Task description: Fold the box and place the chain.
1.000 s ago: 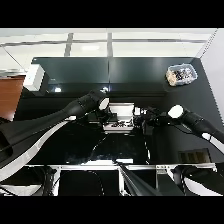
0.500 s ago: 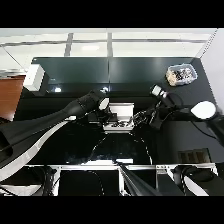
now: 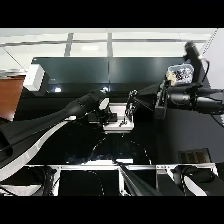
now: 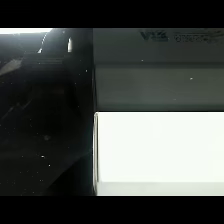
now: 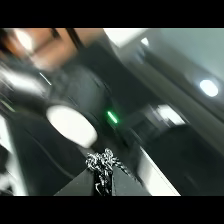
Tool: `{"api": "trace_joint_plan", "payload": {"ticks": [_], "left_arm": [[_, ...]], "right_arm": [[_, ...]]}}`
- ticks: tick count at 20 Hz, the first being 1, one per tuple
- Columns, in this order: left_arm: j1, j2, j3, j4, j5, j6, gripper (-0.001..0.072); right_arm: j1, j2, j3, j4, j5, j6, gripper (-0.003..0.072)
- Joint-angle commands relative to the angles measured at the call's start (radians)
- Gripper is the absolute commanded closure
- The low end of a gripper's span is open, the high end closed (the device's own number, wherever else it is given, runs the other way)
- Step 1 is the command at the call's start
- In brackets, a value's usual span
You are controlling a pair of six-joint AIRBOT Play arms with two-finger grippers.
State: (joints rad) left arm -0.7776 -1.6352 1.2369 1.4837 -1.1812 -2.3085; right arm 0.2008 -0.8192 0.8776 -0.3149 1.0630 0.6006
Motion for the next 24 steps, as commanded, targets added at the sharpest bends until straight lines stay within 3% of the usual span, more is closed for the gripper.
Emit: {"api": "trace_joint_plan", "payload": {"ticks": [1,7,11,13,15,19,24], "left_arm": [[0.000,-0.001,0.000,0.000,0.002,0.000,0.0683],[0.000,-0.001,0.000,0.000,0.002,0.000,0.0683],[0.000,-0.001,0.000,0.000,0.002,0.000,0.0682],[0.000,-0.001,0.000,0.000,0.002,0.000,0.0683],[0.000,-0.001,0.000,0.000,0.002,0.000,0.0683],[0.000,-0.001,0.000,0.000,0.001,0.000,0.0683],[0.000,-0.001,0.000,-0.004,-0.002,0.000,0.0682]], "right_arm": [[0.001,-0.004,0.014,0.074,-0.009,0.014,0.0670],[0.061,-0.128,-0.027,-0.159,0.011,0.156,0.0669],[0.075,-0.199,-0.110,-0.218,-0.028,0.176,0.0655],[0.075,-0.201,-0.128,-0.266,-0.060,0.210,0.0280],[0.048,-0.199,-0.128,-0.301,-0.046,0.211,0.0281],[-0.163,-0.197,-0.116,-0.364,0.052,0.210,0.0281],[-0.356,-0.198,-0.132,-0.468,0.027,0.210,0.0281]]}}
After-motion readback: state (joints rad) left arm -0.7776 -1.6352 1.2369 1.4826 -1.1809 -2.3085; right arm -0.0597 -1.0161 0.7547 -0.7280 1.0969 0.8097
